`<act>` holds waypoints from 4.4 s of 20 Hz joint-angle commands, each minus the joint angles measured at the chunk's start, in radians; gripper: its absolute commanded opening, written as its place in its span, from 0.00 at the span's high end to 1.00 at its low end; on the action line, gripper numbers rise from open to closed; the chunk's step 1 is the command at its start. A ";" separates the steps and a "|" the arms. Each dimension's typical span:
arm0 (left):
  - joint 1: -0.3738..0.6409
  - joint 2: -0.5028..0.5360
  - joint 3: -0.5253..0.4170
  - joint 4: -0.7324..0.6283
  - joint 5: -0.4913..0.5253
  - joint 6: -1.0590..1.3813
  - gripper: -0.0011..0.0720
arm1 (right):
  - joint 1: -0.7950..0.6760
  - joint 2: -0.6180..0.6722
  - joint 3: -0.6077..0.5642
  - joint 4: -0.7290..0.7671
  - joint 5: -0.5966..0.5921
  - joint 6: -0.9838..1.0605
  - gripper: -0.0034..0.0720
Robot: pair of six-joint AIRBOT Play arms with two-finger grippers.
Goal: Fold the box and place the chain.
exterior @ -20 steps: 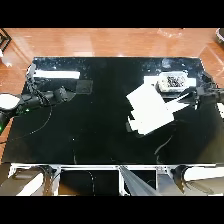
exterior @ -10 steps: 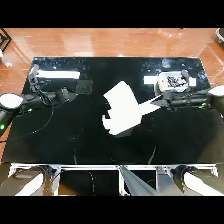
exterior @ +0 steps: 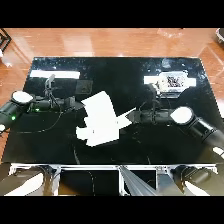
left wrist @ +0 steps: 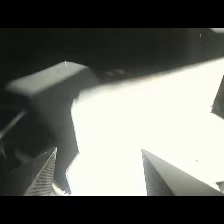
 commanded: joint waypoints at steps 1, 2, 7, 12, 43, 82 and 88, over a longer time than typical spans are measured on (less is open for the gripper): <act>0.095 -0.089 0.005 -0.047 -0.239 0.137 0.14 | 0.100 0.006 -0.023 -0.106 -0.118 -0.061 0.91; 0.124 -0.114 0.005 -0.048 -0.275 0.165 0.14 | 0.115 0.006 -0.029 -0.106 -0.151 -0.084 0.91; 0.191 -0.168 0.005 -0.060 -0.298 0.266 0.14 | 0.133 0.006 -0.043 -0.099 -0.214 -0.166 0.91; 0.190 -0.168 0.005 -0.091 -0.360 0.344 0.14 | 0.133 0.013 -0.074 0.109 -0.296 -0.354 0.92; -0.095 -0.589 0.389 -0.097 -0.539 0.759 0.14 | 0.133 0.143 -0.264 0.379 -0.423 -0.498 0.91; -0.174 -0.588 0.436 0.036 -0.547 0.760 0.95 | 0.077 0.157 -0.263 0.352 -0.385 -0.457 0.01; -0.211 -0.496 0.443 0.095 -0.503 0.755 0.95 | -0.245 0.403 -0.200 -0.039 -0.125 -0.457 0.01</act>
